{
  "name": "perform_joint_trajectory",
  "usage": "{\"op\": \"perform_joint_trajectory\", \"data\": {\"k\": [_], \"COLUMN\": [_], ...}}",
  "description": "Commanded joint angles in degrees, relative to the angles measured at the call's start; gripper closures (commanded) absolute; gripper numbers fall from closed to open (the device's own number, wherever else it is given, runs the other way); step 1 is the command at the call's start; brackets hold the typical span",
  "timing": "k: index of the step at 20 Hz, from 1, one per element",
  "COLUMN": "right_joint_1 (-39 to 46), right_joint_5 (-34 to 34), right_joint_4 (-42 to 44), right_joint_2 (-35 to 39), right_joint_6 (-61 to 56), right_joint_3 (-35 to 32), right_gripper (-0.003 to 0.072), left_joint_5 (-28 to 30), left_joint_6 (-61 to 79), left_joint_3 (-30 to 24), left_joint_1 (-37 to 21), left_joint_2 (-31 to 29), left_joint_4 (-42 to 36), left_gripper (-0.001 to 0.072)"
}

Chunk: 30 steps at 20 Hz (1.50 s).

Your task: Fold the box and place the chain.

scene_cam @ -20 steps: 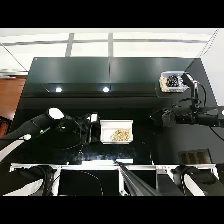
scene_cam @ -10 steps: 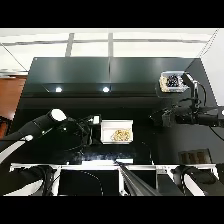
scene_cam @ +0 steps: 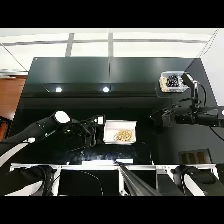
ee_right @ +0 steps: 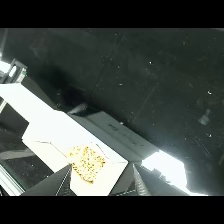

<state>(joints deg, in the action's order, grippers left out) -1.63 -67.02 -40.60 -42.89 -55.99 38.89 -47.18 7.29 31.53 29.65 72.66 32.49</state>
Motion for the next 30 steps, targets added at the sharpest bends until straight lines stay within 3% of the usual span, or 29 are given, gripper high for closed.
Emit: {"op": "perform_joint_trajectory", "data": {"k": [1,30], "right_joint_1": [0.0,0.0], "right_joint_5": [0.0,-0.7], "right_joint_4": [0.0,0.0], "right_joint_2": [0.0,0.0], "right_joint_6": [0.0,0.0], "right_joint_3": [0.0,0.0], "right_gripper": [0.0229,0.0229], "left_joint_5": [0.3,2.5], "left_joint_6": [-0.2,0.0], "left_joint_3": [0.0,0.1], "left_joint_1": [0.2,0.7], "left_joint_2": [0.0,-2.2], "left_joint_4": [-0.1,-0.5], "left_gripper": [0.0000,0.0000]}}
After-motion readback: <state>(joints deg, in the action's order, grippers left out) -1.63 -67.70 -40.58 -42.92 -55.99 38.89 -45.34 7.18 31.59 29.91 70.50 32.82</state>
